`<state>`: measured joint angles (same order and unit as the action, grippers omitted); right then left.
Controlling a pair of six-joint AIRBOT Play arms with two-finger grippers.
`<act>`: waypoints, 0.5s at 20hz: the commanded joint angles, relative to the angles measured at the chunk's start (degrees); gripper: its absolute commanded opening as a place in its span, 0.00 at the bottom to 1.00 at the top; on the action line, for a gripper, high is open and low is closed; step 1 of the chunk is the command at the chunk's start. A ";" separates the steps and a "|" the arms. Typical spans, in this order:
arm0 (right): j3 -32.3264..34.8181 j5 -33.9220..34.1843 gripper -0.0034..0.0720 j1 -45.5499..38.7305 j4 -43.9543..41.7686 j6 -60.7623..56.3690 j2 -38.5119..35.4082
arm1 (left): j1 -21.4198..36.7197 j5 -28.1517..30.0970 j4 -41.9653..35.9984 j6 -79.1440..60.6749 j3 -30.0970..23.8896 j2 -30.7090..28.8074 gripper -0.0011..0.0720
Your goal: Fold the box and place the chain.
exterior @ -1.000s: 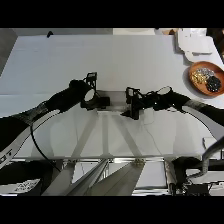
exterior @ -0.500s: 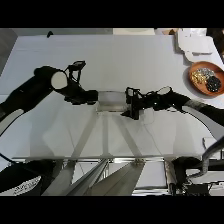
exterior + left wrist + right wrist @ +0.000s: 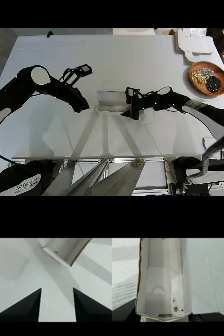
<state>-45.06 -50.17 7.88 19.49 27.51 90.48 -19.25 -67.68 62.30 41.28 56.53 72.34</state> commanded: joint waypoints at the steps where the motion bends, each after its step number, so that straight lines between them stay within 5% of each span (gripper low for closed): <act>1: -0.04 -0.02 0.73 0.02 0.00 0.00 0.00 | 1.20 1.31 -7.02 -26.62 -1.36 4.55 0.75; 5: -0.04 -0.02 0.73 0.02 0.00 0.00 0.00 | 4.13 4.61 -13.64 -39.34 -1.36 12.00 0.98; 10: -0.04 -0.02 0.73 0.02 -0.02 -0.02 0.00 | 9.53 5.01 -13.92 -52.70 -1.36 14.75 0.98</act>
